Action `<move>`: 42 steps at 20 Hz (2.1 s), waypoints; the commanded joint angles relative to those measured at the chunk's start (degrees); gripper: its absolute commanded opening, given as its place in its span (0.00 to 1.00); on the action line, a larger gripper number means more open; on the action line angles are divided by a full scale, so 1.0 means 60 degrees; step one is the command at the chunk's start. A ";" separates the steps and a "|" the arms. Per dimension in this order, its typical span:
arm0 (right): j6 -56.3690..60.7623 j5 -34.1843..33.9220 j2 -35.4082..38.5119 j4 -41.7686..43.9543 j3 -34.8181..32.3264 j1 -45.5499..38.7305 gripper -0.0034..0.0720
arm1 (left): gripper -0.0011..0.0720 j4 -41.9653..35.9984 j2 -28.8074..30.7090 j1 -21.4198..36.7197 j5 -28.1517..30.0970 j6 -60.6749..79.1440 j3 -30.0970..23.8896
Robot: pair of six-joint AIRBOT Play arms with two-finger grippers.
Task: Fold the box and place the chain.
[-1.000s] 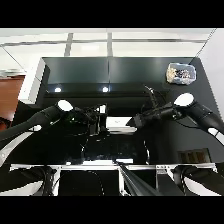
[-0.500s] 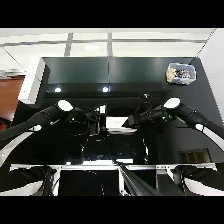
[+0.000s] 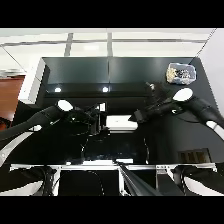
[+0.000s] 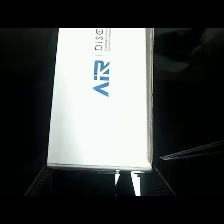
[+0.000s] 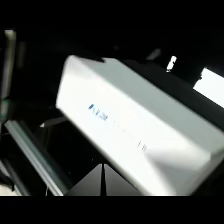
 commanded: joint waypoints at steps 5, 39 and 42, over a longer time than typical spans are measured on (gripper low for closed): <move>0.0703 0.2320 0.2492 -0.2004 0.0335 -0.3719 0.06 | 0.98 0.0204 0.0284 0.0157 -0.0211 -0.0302 0.0182; 0.0678 0.1905 0.3031 -0.2240 -0.0335 -0.5002 0.06 | 0.98 -0.0306 -0.1807 -0.1570 -0.0634 -0.2506 0.2976; 0.0678 0.1905 0.3031 -0.2240 -0.0335 -0.5002 0.06 | 0.98 -0.0135 -0.1807 -0.1570 -0.0729 -0.2506 0.2976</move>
